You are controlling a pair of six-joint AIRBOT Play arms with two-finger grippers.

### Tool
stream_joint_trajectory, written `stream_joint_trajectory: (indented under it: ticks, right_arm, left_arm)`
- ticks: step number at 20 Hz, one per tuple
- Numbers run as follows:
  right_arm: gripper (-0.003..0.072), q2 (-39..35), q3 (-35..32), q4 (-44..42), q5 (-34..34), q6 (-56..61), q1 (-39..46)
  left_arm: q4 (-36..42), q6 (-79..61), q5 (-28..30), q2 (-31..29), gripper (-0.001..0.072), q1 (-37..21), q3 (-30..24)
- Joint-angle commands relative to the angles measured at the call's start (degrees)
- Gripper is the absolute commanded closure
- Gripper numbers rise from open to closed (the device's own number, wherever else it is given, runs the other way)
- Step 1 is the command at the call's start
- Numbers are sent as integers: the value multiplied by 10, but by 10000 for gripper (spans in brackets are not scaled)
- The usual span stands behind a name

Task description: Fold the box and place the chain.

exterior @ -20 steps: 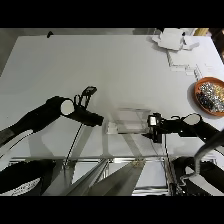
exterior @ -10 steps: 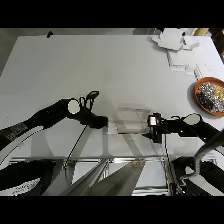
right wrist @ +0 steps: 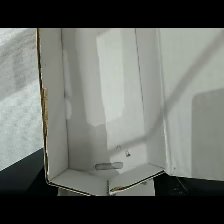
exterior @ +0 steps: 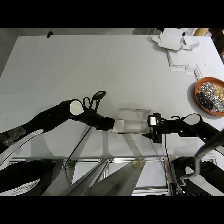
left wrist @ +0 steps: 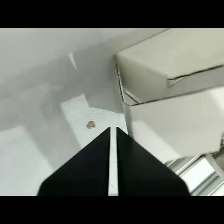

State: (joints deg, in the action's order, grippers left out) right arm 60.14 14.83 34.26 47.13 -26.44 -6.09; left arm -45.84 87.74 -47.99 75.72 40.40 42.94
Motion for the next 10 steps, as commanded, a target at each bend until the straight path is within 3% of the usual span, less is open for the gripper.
stream_joint_trajectory:
  ticks: [1, 2, 4, 6, 10]
  right_arm:
    - [232, 0, 0, 0, 0, 0, 0]
    - [232, 0, 0, 0, 0, 0, 0]
    - [232, 0, 0, 0, 0, 0, 0]
    - [232, 0, 0, 0, 0, 0, 0]
    - [232, 0, 0, 0, 0, 0, 0]
  left_arm:
    - [9, -1, 8, -21, 552, 8, 5]
    - [12, -1, 10, -25, 530, 12, 5]
    - [17, -1, 18, -26, 418, 21, 5]
    - [17, -1, 27, -26, 406, 33, 5]
    - [17, 0, 33, -26, 316, 41, 5]
